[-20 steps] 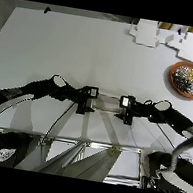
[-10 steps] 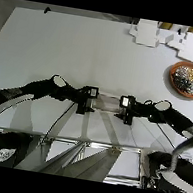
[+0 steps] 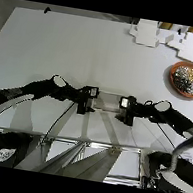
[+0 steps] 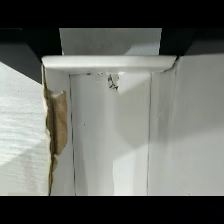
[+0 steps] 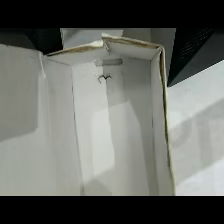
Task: Fold the box and place the chain.
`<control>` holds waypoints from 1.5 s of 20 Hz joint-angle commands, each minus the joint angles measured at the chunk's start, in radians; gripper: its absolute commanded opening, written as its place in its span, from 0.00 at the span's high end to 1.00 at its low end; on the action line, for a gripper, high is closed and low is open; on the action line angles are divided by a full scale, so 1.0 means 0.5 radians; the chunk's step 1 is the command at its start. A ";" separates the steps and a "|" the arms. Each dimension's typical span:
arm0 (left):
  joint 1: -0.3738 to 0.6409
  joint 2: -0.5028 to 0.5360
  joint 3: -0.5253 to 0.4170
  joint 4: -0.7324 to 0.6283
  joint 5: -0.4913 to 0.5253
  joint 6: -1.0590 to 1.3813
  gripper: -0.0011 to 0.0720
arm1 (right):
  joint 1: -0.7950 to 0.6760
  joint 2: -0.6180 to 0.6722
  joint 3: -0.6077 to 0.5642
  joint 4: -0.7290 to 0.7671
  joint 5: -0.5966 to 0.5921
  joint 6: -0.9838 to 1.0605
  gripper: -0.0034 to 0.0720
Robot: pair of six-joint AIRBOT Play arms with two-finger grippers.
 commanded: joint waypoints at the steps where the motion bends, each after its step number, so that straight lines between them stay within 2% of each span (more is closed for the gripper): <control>1: 0.000 0.001 -0.001 0.008 -0.004 0.005 0.78 | -0.021 0.136 0.002 -0.395 0.016 0.359 0.02; 5: 0.000 0.001 -0.001 0.008 -0.004 0.004 0.78 | -0.180 0.362 0.002 -0.750 0.249 0.689 0.02; 9: 0.000 0.001 -0.001 0.008 -0.004 0.004 0.78 | -0.267 0.620 0.002 -0.744 0.490 0.740 0.03; 12: 0.000 0.001 -0.001 0.008 -0.004 0.004 0.78 | -0.267 0.780 0.002 -0.575 0.604 0.745 0.04; 15: 0.000 0.001 -0.001 0.008 -0.004 0.004 0.78 | -0.267 0.816 0.002 -0.144 0.642 0.744 0.05; 16: 0.000 0.001 -0.001 0.008 -0.004 0.004 0.78 | -0.265 0.816 0.002 0.001 0.643 0.742 0.11; 17: 0.000 0.001 -0.001 0.008 -0.004 0.004 0.78 | -0.259 0.812 0.002 0.145 0.645 0.734 0.21; 18: 0.000 0.001 -0.001 0.008 -0.004 0.004 0.78 | -0.229 0.797 0.002 0.239 0.621 0.707 0.38; 20: 0.000 0.001 -0.001 0.008 -0.004 0.004 0.78 | -0.136 0.729 0.002 0.362 0.520 0.578 0.88; 21: 0.000 0.001 -0.001 0.008 -0.005 0.004 0.78 | -0.089 0.661 0.006 0.446 0.433 0.506 0.93; 24: 0.000 0.001 -0.001 0.008 -0.004 0.004 0.78 | -0.020 0.375 0.120 0.727 0.108 0.510 0.93; 27: 0.000 0.001 -0.001 0.008 -0.004 0.005 0.78 | -0.020 0.047 0.343 0.723 -0.025 0.608 0.93; 30: 0.000 0.001 -0.001 0.008 -0.004 0.004 0.78 | -0.021 -0.169 0.433 0.606 -0.112 0.802 0.93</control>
